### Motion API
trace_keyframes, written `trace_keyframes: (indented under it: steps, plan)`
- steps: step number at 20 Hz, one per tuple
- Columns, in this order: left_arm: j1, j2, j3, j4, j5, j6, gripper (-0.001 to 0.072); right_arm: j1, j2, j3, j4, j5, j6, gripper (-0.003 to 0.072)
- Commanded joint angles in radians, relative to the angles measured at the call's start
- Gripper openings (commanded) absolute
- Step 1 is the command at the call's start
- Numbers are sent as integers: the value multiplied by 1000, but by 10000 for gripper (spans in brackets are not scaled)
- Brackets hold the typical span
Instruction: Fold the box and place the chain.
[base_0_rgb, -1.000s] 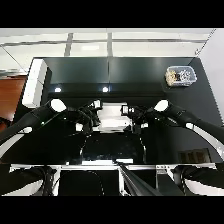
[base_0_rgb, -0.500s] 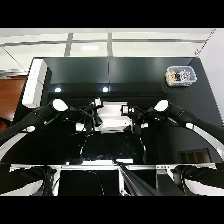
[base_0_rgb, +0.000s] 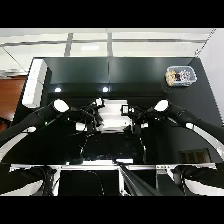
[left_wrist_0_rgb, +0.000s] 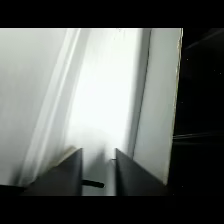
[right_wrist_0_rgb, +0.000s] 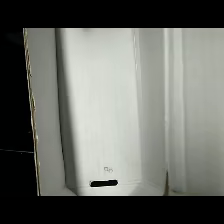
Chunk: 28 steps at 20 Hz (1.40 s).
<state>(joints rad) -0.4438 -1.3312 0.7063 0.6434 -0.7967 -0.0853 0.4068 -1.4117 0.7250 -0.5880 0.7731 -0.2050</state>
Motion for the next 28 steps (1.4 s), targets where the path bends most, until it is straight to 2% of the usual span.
trace_keyframes:
  steps: [1,2,4,6,9,11,13,15,16,18,20,22,24,28]
  plan:
    - [-1,0,0,6,-11,-24,211,0,-1,0,0,1,0,215]
    - [0,0,0,7,-27,-24,257,0,-1,0,0,1,0,215]
    - [9,15,13,66,-88,-53,29,0,-1,0,0,1,0,215]
    - [27,53,42,201,-168,-243,20,0,-1,0,0,1,0,215]
    - [85,170,68,511,-272,-609,20,0,-1,0,0,1,0,215]
    - [176,239,61,633,-352,-731,21,0,-1,0,0,1,0,215]
    - [309,276,21,661,-361,-890,20,0,-1,0,0,1,0,215]
    - [471,276,-35,598,-362,-1077,21,0,-1,0,0,1,0,215]
    - [558,270,-68,494,-368,-1126,22,0,-1,0,0,1,0,215]
    - [735,243,-155,192,-395,-1110,21,0,-1,0,0,1,0,215]
    - [830,195,-221,27,-401,-1045,21,0,-1,0,0,1,0,215]
    - [834,134,-233,17,-389,-1019,21,0,-1,0,0,1,0,215]
    - [793,79,-233,-6,-370,-1018,20,0,-1,0,0,1,0,215]
    - [622,3,-219,-17,-270,-991,20,0,-1,0,0,1,0,215]
